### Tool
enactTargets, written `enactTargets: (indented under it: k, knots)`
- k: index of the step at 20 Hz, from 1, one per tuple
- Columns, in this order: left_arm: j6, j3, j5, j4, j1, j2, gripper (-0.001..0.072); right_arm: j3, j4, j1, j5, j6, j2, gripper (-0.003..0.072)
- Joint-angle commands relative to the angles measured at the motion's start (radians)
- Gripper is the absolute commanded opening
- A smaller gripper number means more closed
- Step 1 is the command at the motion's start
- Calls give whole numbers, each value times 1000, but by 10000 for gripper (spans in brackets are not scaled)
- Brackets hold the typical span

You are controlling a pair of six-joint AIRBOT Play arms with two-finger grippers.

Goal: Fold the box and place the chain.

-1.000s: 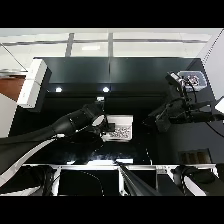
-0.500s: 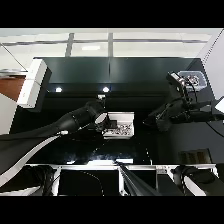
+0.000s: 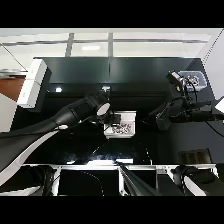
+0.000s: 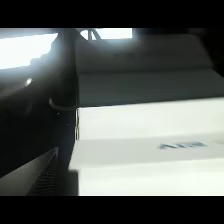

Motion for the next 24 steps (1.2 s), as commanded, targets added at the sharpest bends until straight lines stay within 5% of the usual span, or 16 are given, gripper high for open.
enactTargets:
  k: [1,5,8,10,12,15,18,20,23,24]
  knots:
    - [326,80,-225,42,14,23,573,1,-10,-1,-12,0,-1,620]
    - [544,68,-369,184,84,81,572,1,-60,-34,-37,0,-1,620]
    - [573,13,-267,114,184,162,571,1,-62,-91,-36,0,-1,620]
    - [681,-80,-104,103,232,254,570,1,-62,-121,-35,0,-1,620]
    - [800,-229,62,-26,291,364,569,1,-62,-144,-34,0,-1,620]
    - [1102,-488,238,-446,415,518,568,1,-60,-150,-37,0,-1,620]
    - [1404,-667,223,-858,622,596,568,1,-59,-150,-39,0,-1,620]
    - [1595,-718,168,-925,685,583,569,1,-59,-150,-39,0,-1,620]
    - [1795,-726,220,-869,674,537,588,1,-60,-150,-39,0,-1,620]
    - [1876,-726,233,-871,657,514,713,1,-59,-150,-39,0,-1,620]
